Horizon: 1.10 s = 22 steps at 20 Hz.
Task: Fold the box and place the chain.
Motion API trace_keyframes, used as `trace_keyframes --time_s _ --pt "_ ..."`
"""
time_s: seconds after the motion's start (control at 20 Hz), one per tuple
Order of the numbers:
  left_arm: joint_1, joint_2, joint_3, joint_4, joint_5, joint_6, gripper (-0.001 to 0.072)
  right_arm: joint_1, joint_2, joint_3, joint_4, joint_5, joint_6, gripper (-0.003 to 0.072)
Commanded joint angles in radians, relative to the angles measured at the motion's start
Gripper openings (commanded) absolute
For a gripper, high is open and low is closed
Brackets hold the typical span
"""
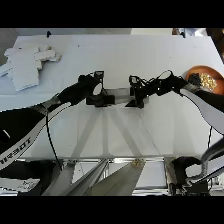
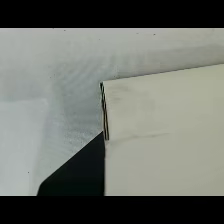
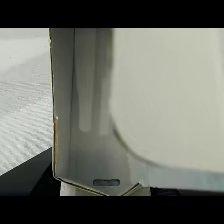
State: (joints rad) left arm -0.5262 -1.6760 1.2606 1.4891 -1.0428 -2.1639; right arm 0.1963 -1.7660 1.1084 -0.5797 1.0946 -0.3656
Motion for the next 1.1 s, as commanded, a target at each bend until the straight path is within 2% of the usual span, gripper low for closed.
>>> trace_keyframes --time_s 0.0,0.1,0.25,0.35,0.45,0.75,1.05 --pt "-0.004 -0.016 0.048 -0.007 -0.007 0.051 0.0008 0.0 0.0 0.001 0.004 -0.01 -0.005 0.0456" --pt "-0.003 -0.016 0.051 -0.009 -0.01 0.051 0.0017 0.0 0.0 0.001 0.004 -0.01 -0.005 0.0456" --pt "-0.001 -0.016 0.051 -0.043 -0.011 0.05 0.0124 0.0 0.0 0.001 0.004 -0.01 -0.005 0.0456" --pt "0.01 -0.014 0.051 -0.099 -0.011 0.051 0.0246 0.0 0.0 0.001 0.004 -0.01 -0.005 0.0456" --pt "0.023 -0.007 0.051 -0.14 -0.01 0.052 0.0409 0.0 0.0 0.001 0.004 -0.01 -0.005 0.0456" --pt "0.079 0.065 0.05 -0.139 -0.019 0.225 0.042 0.0 0.0 0.001 0.004 -0.01 -0.005 0.0456" --pt "0.183 0.135 0.05 -0.144 -0.089 0.447 0.042 0.0 0.0 0.001 0.004 -0.01 -0.005 0.0456"
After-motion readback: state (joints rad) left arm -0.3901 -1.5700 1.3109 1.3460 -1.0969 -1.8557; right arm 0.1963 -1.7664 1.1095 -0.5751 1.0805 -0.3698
